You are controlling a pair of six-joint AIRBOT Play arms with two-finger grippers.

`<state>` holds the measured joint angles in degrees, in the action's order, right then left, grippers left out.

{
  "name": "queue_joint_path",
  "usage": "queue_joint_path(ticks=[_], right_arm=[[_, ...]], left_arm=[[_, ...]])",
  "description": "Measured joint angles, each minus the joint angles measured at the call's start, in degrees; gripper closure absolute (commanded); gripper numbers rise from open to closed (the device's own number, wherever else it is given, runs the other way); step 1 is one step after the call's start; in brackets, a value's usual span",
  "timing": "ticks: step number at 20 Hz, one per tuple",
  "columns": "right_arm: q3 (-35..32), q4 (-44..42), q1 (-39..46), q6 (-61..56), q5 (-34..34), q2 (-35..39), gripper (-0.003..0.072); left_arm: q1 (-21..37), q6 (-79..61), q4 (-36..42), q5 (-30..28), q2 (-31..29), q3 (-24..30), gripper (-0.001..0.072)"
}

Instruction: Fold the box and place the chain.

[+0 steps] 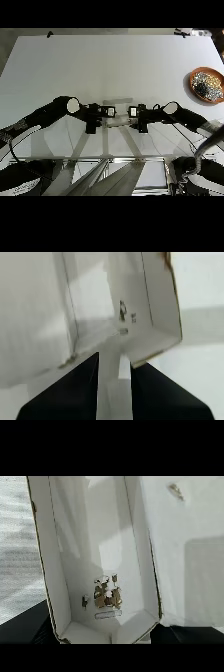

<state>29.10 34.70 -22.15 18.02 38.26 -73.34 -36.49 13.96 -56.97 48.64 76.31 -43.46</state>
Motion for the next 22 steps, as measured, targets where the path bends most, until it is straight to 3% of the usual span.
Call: queue_joint_path(ticks=[19,22], right_arm=[[0.0,0.3,-0.1,1.1,-0.2,-0.1,0.0275],[-0.1,0.0,0.0,0.2,0.2,-0.1,0.0275]], left_arm=[[-3.9,-3.1,17.9,-6.5,4.1,-0.2,0.0508],[-3.7,-2.7,16.0,-6.7,4.3,0.0,0.0508]])
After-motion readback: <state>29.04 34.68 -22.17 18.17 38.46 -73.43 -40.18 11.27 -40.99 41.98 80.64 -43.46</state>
